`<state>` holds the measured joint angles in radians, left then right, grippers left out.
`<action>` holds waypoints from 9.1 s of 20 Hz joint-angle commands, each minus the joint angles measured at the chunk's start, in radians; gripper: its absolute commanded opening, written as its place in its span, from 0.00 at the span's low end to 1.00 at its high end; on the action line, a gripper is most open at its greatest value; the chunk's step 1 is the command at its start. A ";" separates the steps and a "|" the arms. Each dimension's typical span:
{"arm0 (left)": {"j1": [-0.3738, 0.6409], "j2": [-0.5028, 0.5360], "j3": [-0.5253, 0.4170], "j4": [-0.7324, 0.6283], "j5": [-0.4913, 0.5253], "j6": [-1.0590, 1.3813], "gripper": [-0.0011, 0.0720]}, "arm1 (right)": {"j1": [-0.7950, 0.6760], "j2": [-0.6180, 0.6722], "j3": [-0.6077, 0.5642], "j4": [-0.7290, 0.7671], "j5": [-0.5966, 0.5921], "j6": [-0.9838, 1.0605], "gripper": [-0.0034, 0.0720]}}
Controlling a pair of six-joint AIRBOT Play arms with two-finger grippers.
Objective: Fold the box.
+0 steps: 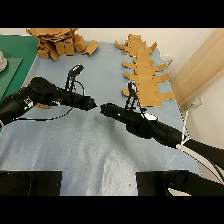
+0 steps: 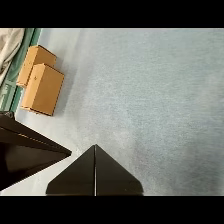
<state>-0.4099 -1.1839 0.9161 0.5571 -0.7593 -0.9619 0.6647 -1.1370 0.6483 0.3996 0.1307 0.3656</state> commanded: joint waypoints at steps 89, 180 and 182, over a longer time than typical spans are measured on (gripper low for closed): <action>0.276 -0.092 -0.088 -0.138 -0.391 -0.008 0.04 | -0.800 -0.349 0.188 -1.158 1.071 0.626 0.05; -0.145 0.036 -0.332 -0.562 0.262 1.798 0.03 | -0.669 0.110 -0.230 -0.837 0.575 0.505 0.17; -0.145 0.039 -0.332 -0.561 0.228 1.759 0.03 | -0.669 0.110 -0.230 -0.837 0.569 0.505 0.17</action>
<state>-0.5613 -1.1423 0.5850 0.0334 -0.5205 0.7826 -0.0048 -1.0283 0.4171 -0.4416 0.7055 0.8719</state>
